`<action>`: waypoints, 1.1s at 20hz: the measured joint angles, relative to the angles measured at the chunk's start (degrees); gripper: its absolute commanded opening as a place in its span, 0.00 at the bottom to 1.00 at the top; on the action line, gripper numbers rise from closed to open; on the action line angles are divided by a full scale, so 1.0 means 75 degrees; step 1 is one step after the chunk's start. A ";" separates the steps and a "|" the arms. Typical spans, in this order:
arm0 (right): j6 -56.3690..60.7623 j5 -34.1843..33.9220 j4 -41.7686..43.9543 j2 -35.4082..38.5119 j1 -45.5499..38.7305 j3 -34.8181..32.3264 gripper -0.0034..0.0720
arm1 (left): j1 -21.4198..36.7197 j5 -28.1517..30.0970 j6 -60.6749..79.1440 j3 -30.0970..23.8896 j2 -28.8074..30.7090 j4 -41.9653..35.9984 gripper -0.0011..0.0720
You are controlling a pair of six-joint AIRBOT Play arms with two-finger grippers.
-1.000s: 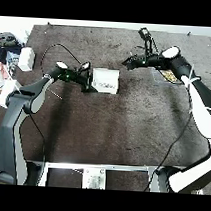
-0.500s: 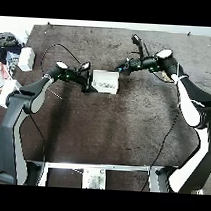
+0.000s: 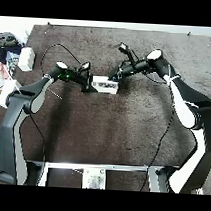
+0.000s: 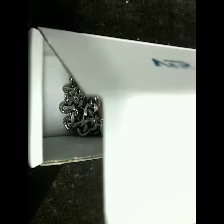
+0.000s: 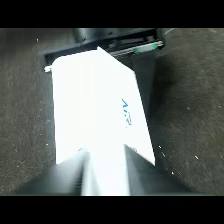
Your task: Fold the box and place the chain.
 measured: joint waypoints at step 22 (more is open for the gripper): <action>-0.0571 -0.1256 -0.1466 0.0064 0.0548 0.0006 0.26 | 0.0003 0.0029 0.0000 0.0000 0.0000 -0.0006 0.49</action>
